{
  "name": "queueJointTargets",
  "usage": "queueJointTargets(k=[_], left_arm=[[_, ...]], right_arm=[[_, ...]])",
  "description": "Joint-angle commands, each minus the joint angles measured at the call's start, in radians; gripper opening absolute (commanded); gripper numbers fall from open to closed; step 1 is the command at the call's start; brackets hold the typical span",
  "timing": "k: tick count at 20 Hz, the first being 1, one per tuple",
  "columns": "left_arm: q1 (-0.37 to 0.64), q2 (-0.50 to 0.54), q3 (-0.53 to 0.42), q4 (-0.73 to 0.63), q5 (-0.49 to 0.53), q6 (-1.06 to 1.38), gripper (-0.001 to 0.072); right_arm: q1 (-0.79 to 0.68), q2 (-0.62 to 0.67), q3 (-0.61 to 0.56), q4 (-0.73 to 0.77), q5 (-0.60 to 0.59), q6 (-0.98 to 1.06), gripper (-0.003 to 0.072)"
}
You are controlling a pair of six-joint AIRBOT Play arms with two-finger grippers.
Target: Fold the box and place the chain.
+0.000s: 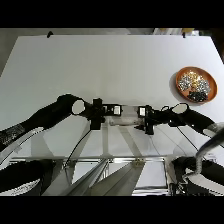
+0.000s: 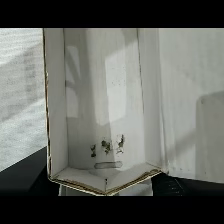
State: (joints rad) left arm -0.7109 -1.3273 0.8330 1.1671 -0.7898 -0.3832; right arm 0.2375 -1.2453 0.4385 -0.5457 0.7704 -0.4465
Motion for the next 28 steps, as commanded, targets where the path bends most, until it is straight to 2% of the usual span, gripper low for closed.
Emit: queueJointTargets(k=[1, 5, 10, 16, 17, 19, 20, 24, 25, 28], left_arm=[[-0.002, -0.003, 0.0, -0.077, -0.032, 0.02, 0.0206], [-0.002, -0.005, 0.0, -0.132, -0.043, 0.021, 0.0204], [-0.002, -0.016, 0.0, -0.242, 0.082, 0.035, 0.0204], [-0.019, -0.054, 0.0, -0.307, 0.076, 0.055, 0.0213], [-0.019, -0.054, 0.0, -0.307, 0.075, 0.055, 0.0283], [-0.019, -0.054, 0.0, -0.306, 0.073, 0.054, 0.0529], [-0.019, -0.054, 0.0, -0.306, 0.068, 0.054, 0.0557], [-0.017, -0.037, 0.0, -0.289, 0.014, 0.037, 0.055], [-0.013, -0.017, 0.0, -0.267, 0.0, 0.0, 0.0527], [0.004, 0.08, 0.0, -0.167, -0.057, -0.164, 0.0064]], right_arm=[[0.0, 0.001, 0.0, 0.0, 0.0, 0.0, 0.0384], [0.0, 0.001, 0.0, 0.0, 0.0, 0.0, 0.0384], [0.0, 0.001, 0.0, 0.0, 0.0, 0.0, 0.0384], [0.0, 0.001, 0.0, 0.0, 0.0, 0.0, 0.0384], [0.0, 0.001, 0.0, 0.0, 0.0, 0.0, 0.0384], [0.0, 0.001, 0.0, 0.0, 0.0, 0.0, 0.0384], [0.0, 0.001, 0.0, 0.0, 0.0, 0.0, 0.0384], [0.0, 0.001, 0.0, 0.0, 0.0, 0.0, 0.0384], [0.0, 0.001, 0.0, 0.0, 0.0, 0.0, 0.0384], [0.0, 0.001, -0.001, 0.0, 0.0, 0.0, 0.0384]])
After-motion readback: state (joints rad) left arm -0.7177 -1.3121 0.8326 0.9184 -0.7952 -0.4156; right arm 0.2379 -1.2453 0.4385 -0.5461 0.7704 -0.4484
